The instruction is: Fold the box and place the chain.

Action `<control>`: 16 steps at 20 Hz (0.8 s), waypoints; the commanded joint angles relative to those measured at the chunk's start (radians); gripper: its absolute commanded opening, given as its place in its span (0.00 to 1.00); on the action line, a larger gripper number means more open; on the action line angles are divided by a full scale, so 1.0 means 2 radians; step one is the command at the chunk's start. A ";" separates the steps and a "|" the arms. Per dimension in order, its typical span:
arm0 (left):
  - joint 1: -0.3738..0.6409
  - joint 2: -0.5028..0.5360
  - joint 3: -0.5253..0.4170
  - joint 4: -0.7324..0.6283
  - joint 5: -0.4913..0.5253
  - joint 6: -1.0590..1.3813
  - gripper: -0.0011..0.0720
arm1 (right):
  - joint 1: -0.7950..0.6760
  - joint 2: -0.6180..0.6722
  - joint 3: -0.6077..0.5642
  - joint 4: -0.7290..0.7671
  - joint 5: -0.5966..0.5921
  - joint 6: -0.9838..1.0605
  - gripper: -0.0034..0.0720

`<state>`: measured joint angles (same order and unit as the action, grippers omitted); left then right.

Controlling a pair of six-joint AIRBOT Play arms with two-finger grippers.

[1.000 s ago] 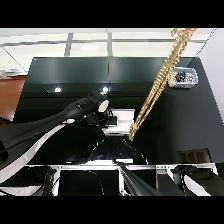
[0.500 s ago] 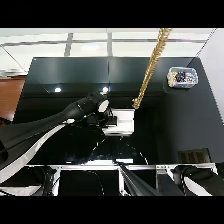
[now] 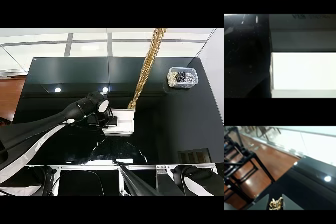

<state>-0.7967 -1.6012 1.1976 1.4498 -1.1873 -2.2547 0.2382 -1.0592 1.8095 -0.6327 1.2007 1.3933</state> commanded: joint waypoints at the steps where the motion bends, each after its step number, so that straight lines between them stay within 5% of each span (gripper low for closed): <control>1: 0.001 0.000 0.000 0.000 0.000 0.000 0.06 | -0.004 0.003 0.000 -0.020 0.009 0.006 0.07; 16: 0.000 0.000 0.000 0.000 0.001 0.000 0.06 | -0.033 0.012 0.000 0.054 0.044 0.006 0.07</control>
